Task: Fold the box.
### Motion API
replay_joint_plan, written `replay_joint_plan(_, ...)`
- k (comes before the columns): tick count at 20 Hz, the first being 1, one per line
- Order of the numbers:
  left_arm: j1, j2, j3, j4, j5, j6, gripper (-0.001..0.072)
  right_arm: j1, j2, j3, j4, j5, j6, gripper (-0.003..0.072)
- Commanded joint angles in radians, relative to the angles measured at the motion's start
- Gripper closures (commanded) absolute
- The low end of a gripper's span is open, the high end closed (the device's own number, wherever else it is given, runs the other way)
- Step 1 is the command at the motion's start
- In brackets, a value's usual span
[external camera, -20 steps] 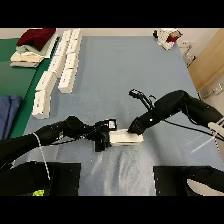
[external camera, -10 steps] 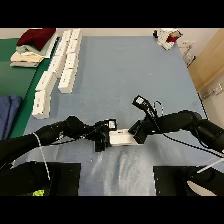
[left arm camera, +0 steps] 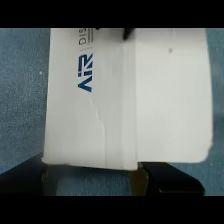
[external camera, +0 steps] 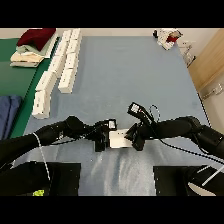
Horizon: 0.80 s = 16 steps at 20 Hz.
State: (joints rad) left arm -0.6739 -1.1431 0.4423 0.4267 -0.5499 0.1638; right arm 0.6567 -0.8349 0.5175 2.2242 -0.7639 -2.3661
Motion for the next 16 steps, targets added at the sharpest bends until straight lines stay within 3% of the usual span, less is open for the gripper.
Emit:
replay_joint_plan(1, 0.0, -0.001, 0.0, 0.0, 0.0, 0.0, 0.024, 0.019, 0.007, 0.015, -0.032, -0.012, -0.019, 0.0364)
replay_joint_plan(4, 0.0, -0.001, 0.0, 0.0, 0.0, 0.0, 0.024, 0.019, 0.007, 0.024, -0.031, -0.016, -0.107, 0.0161)
replay_joint_plan(11, 0.0, -0.001, 0.0, 0.0, 0.0, 0.0, 0.024, 0.019, 0.007, 0.024, -0.031, -0.023, -0.309, 0.0154)
replay_joint_plan(16, 0.0, -0.001, 0.0, 0.0, 0.0, 0.0, 0.024, 0.101, 0.027, 0.018, -0.125, 0.013, -0.298, 0.0154)
